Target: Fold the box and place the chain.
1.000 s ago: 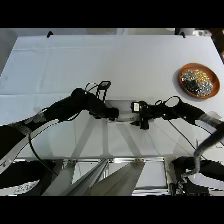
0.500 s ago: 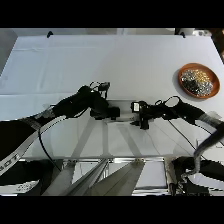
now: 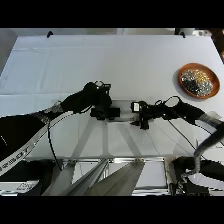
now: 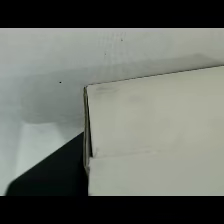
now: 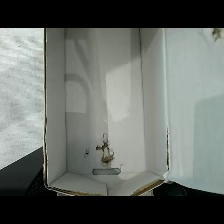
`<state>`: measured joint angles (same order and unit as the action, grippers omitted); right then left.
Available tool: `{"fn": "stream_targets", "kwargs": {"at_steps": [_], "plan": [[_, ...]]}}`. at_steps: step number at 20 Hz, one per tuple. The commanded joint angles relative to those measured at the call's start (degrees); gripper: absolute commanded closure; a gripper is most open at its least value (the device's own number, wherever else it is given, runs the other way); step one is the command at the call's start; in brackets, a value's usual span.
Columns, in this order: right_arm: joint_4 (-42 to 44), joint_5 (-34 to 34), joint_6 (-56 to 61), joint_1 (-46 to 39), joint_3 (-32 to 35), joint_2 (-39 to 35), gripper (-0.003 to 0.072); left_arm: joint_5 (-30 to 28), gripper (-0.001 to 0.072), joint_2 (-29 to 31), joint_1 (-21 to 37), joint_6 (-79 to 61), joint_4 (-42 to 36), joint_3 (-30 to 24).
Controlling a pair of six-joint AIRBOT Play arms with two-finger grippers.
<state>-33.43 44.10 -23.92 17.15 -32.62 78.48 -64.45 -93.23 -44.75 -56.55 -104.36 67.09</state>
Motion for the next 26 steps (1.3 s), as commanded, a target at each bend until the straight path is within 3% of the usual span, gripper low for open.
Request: {"fn": "stream_targets", "kwargs": {"at_steps": [1,4,8,9,10,11,12,16,17,19,26], "plan": [[0.0,0.0,0.0,0.0,0.0,0.0,0.0288,0.0,0.0582,-0.2,-0.3,0.5,-0.3,0.3],[0.0,0.0,0.0,0.0,0.0,0.0,0.0288,0.0,0.0685,-0.2,-1.0,1.9,-0.2,0.3],[0.0,0.0,0.0,0.0,0.0,0.0,0.0288,0.2,0.0700,-0.2,-1.5,4.6,0.0,0.3],[0.0,0.0,0.0,0.0,0.0,0.0,0.0288,0.2,0.0690,-0.2,-1.5,4.5,0.0,0.3],[0.0,0.0,0.0,0.0,0.0,0.0,0.0288,0.2,0.0624,-0.2,-1.7,4.5,-0.1,0.3],[0.0,0.0,0.0,0.0,0.0,0.0,0.0288,0.3,0.0494,-0.2,-1.8,4.5,-0.1,0.3],[0.0,0.0,0.0,0.0,0.0,0.0,0.0288,0.5,0.0462,-0.2,-1.9,4.5,-0.1,0.3],[0.0,0.0,0.0,0.0,0.0,0.0,0.0288,1.6,0.0453,-0.2,-2.1,4.5,-0.1,0.3],[0.0,0.0,0.0,0.0,0.0,0.0,0.0288,1.7,0.0462,-0.2,-2.2,4.5,-0.1,0.3],[0.0,0.0,0.0,0.0,0.0,0.0,0.0288,1.6,0.0679,-0.2,-2.3,4.5,0.5,0.3],[0.0,0.0,0.0,0.0,0.0,0.0,0.0288,1.6,0.0700,-0.3,-2.9,8.4,2.2,0.3]]}}
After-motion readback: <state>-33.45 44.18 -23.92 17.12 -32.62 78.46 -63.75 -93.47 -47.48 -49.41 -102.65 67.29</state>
